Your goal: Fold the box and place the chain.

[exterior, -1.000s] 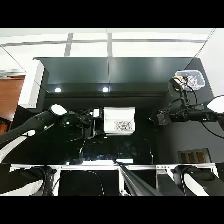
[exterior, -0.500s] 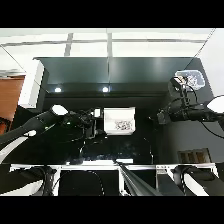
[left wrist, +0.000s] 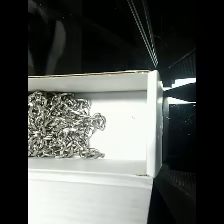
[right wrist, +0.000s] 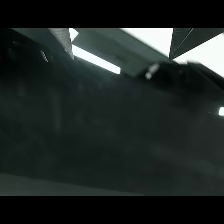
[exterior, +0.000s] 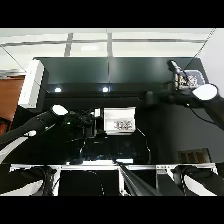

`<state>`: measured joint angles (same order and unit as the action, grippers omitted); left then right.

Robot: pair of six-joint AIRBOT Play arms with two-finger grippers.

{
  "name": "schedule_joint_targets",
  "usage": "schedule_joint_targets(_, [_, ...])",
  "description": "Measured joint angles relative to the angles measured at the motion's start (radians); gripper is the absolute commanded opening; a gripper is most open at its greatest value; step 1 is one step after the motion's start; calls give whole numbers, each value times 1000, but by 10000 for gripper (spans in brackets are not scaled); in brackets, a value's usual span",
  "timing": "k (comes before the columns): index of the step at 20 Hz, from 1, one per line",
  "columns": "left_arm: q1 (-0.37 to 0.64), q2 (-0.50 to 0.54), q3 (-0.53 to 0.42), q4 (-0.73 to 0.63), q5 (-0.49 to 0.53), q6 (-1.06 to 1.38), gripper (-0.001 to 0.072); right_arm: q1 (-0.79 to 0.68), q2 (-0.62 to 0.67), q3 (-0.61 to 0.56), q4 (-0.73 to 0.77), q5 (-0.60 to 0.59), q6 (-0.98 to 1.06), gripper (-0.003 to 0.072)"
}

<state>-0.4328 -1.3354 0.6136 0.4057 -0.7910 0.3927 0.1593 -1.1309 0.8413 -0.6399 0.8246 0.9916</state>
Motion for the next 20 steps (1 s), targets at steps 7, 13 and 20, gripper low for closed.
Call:
schedule_joint_targets(7, [0, 0, 0, 0, -2, 0, 377, 84, -111, 87, -74, 193, -478, 711])
schedule_joint_targets(13, [0, 0, 0, 0, -5, 0, 377, 125, -119, 74, -114, 256, -675, 711])
schedule_joint_targets(20, [0, 0, 0, 0, -5, 0, 377, 156, -119, 60, -100, 304, -727, 711])
